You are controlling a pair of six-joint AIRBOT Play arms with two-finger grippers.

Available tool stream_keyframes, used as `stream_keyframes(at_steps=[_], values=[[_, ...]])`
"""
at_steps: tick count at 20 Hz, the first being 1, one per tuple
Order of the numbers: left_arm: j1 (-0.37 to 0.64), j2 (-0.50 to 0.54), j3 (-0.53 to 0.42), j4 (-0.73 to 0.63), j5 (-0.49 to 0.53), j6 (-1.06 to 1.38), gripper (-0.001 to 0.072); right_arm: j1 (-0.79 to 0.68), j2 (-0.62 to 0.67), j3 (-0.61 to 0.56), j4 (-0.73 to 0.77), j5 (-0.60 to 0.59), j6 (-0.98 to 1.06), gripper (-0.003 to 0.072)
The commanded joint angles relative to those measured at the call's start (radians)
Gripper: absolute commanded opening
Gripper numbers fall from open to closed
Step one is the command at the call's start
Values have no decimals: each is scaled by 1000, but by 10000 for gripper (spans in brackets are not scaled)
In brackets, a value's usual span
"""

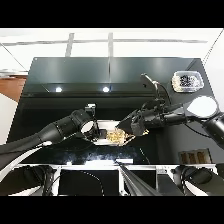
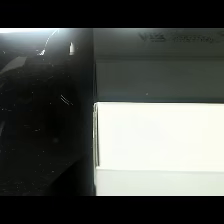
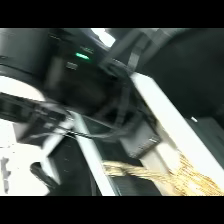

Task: Fold the box and place the chain.

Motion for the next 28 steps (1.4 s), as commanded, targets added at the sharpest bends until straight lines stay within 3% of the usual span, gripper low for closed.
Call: stream_keyframes(at_steps=[1,6,8,10,12,14,20,26,28], values=[[0,0,0,0,0,0,32,4,-19,1,-102,-24,33,611],[-1,0,0,0,0,0,32,-254,-10,0,-176,34,-92,610],[-1,0,0,0,0,0,32,-345,-10,-13,-313,36,-191,610],[0,0,0,0,2,0,32,-389,-11,-109,-389,-32,-237,610],[0,-1,0,2,5,0,32,-376,-11,-220,-389,-127,-357,612],[0,-1,0,1,3,0,32,-328,-11,-281,-389,-181,-454,720],[0,0,0,0,-1,0,32,-128,-16,-351,-392,-203,-773,718],[0,-1,0,0,1,0,32,-63,-19,-383,-386,-325,-797,716],[0,-1,0,0,1,0,32,-53,-28,-396,-381,-381,-798,541]])
